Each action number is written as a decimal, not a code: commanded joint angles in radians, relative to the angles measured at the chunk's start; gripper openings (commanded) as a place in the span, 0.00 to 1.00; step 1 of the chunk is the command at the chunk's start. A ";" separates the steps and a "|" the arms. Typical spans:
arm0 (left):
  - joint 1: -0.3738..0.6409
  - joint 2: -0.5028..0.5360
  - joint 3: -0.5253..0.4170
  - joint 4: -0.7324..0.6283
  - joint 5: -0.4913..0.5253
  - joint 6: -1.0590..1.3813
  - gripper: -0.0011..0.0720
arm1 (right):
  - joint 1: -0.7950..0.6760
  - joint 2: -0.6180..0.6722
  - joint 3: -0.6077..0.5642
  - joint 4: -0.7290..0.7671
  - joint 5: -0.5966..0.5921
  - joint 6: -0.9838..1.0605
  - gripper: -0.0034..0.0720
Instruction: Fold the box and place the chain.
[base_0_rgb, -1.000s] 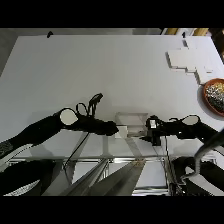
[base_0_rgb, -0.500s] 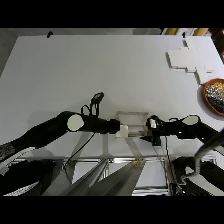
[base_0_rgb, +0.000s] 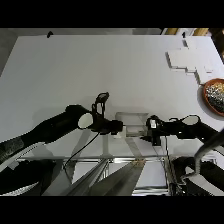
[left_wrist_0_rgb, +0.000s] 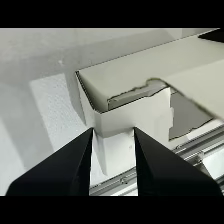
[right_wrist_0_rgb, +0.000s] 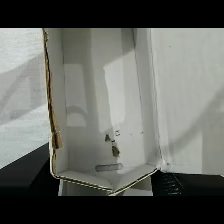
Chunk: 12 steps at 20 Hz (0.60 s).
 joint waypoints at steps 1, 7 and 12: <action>-0.019 -0.032 0.045 0.074 -0.048 -0.092 0.41 | 0.000 0.001 0.000 0.000 0.002 0.000 0.41; -0.034 -0.063 0.060 0.142 -0.088 -0.220 0.41 | 0.000 0.001 0.000 0.000 0.001 0.000 0.41; -0.044 -0.076 0.106 0.166 -0.154 -0.256 0.40 | 0.000 0.001 0.000 0.000 0.001 0.000 0.41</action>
